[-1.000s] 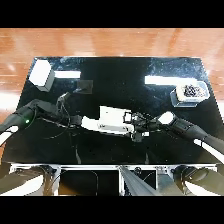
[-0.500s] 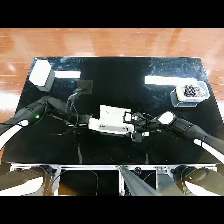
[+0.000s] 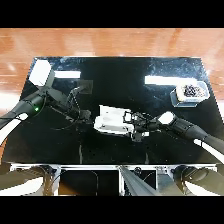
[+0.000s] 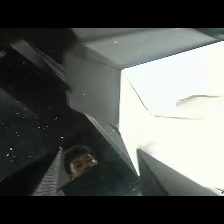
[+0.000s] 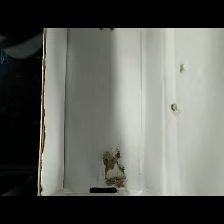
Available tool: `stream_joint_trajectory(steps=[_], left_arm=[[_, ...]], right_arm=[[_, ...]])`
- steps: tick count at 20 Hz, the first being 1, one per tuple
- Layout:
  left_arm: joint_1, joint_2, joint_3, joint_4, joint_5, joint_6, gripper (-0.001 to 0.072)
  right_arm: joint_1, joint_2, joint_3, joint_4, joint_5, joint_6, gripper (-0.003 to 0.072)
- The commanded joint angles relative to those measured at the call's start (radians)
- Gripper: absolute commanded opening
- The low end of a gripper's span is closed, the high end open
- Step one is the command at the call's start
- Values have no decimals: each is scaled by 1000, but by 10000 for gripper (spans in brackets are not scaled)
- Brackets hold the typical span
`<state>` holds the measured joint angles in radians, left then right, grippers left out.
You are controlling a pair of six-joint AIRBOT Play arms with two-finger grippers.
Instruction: Fold the box and place the chain.
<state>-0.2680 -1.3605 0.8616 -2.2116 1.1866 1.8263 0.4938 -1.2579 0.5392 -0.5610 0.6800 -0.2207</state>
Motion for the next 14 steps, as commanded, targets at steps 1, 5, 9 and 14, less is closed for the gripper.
stream_joint_trajectory(steps=[1,5,9,14], left_arm=[[-2,0,37,-24,48,0,599],[-2,0,37,-62,48,6,599],[-9,-2,37,-83,42,15,599],[-61,-4,37,-78,11,27,599]], right_arm=[[0,0,0,0,0,0,575],[0,0,0,0,0,0,575],[1,0,0,0,0,0,575],[0,0,0,0,0,0,575]])
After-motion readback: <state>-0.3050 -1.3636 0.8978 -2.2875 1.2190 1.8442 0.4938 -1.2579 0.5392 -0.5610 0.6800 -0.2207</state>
